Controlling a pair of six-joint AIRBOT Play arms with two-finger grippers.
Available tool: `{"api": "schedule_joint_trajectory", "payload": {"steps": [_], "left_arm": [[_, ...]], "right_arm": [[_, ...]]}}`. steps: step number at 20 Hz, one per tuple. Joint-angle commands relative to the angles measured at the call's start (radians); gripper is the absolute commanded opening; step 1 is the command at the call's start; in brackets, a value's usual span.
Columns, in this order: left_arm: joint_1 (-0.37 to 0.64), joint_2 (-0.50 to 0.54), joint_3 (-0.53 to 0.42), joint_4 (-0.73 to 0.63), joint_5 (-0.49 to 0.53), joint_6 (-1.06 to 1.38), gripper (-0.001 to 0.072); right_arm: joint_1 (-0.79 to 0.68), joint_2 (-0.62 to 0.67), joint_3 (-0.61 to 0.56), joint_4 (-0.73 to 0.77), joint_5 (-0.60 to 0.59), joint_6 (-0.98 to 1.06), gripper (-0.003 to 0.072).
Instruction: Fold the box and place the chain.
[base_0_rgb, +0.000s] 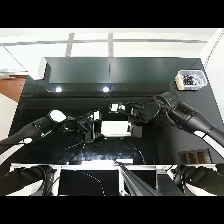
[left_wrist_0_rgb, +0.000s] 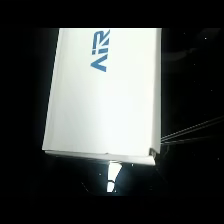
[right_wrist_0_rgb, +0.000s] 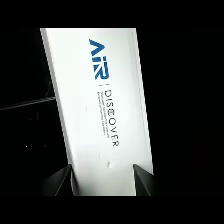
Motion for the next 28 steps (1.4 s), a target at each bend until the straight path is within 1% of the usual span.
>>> {"api": "schedule_joint_trajectory", "payload": {"steps": [1, 28], "left_arm": [[-0.001, 0.000, 0.001, 0.000, -0.001, 0.001, 0.0269], [-0.001, 0.000, 0.001, 0.000, -0.002, 0.001, 0.0269]], "right_arm": [[0.009, 0.000, 0.000, 0.007, -0.006, 0.012, 0.0293], [-0.002, 0.017, 0.019, 0.004, -0.018, 0.045, 0.0295]]}}
